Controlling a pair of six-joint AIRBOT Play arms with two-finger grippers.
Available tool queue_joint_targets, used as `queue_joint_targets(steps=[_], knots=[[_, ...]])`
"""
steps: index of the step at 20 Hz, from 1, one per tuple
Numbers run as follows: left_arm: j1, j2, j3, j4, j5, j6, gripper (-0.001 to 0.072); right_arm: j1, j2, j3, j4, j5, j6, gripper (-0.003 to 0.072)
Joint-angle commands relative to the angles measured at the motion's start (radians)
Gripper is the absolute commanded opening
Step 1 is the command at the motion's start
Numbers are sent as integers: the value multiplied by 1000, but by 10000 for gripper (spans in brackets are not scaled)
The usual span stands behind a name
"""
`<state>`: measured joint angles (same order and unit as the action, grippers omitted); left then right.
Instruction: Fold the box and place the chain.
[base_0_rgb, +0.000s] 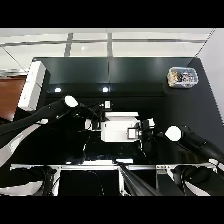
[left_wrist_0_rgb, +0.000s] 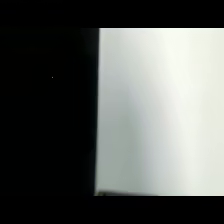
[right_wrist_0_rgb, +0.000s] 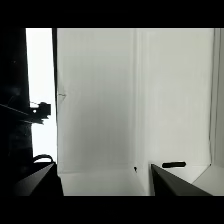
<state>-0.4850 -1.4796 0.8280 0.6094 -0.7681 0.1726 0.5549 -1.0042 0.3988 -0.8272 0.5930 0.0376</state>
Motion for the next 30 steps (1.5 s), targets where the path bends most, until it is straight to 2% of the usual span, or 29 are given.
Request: queue_joint_targets(steps=[1,10,23,26,30], knots=[[0,1,0,0,1,-1,23,9,-13,2,8,-74,10,705],[1,1,0,0,1,-1,23,-106,63,53,8,-27,37,705],[1,1,0,0,1,-1,23,-121,55,80,43,-33,2,705],[1,1,0,0,1,-1,23,-164,28,81,102,-32,-42,705],[1,1,0,0,1,-1,23,-223,-13,95,272,21,-236,705]])
